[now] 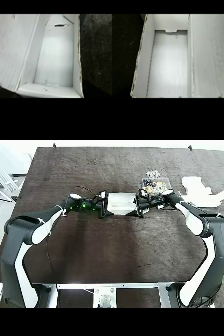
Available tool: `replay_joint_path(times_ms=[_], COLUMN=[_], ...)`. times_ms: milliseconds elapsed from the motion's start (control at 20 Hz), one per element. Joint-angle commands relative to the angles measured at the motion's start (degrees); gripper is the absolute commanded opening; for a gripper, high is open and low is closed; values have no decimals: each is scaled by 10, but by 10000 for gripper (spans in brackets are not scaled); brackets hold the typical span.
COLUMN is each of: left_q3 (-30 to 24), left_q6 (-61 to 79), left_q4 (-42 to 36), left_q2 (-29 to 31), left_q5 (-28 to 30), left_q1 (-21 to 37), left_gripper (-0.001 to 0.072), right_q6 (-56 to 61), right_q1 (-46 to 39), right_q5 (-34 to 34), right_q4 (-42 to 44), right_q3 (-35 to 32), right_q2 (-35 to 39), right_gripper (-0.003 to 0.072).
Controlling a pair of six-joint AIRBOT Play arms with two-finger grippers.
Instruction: Fold the box and place the chain.
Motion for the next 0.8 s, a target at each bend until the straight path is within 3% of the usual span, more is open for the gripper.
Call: replay_joint_path(times_ms=[0,750], left_q3=[0,0], left_q6=[0,0], left_q4=[0,0], left_q2=[0,0], left_q5=[0,14], left_q1=[0,0], left_gripper=[289,289], right_q6=[0,0], right_q1=[0,1], right_q5=[0,0], right_q4=[0,0], right_q3=[0,0], right_q2=[0,0], right_gripper=[576,577])
